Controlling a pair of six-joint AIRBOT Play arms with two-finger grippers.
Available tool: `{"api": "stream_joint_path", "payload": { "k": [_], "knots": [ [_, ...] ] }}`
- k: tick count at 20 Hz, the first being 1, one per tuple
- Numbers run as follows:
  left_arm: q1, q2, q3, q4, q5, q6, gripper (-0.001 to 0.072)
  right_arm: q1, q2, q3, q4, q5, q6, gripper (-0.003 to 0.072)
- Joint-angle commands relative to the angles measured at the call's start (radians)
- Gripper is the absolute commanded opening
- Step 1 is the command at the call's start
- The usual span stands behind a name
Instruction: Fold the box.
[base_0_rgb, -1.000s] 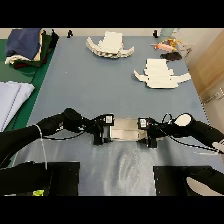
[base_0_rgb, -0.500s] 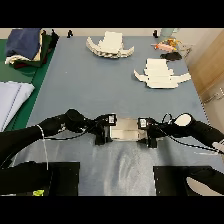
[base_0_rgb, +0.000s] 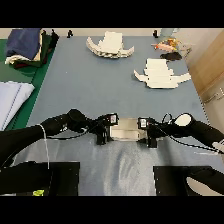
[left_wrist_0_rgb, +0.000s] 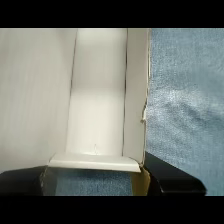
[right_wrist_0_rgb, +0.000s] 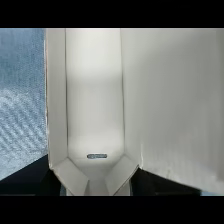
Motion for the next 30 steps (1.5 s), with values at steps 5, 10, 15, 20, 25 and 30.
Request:
{"api": "stream_joint_path", "payload": {
  "k": [5,10,15,20,25,30],
  "knots": [
    [0.0,-0.002,0.002,0.002,-0.006,-0.012,0.0607,0.0,0.0,0.0,0.0,0.0,0.0,0.0521],
    [0.0,0.0,0.002,-0.001,-0.006,-0.012,0.0607,0.0,0.0,0.0,0.0,0.0,0.0,0.0522],
    [0.0,0.0,0.002,-0.002,-0.005,-0.012,0.0607,0.0,0.0,0.0,0.0,0.0,0.0,0.0521],
    [0.0,0.0,0.002,-0.002,-0.005,-0.012,0.0607,0.0,0.0,0.0,0.0,0.0,0.0,0.0521],
    [0.0,0.0,0.002,-0.002,-0.005,-0.012,0.0607,0.0,0.0,0.0,-0.022,0.0,0.0,0.0521],
    [0.0,0.0,0.002,-0.002,-0.005,-0.012,0.0607,0.0,0.004,0.001,-0.018,0.004,0.0,0.0524]
  ]
}}
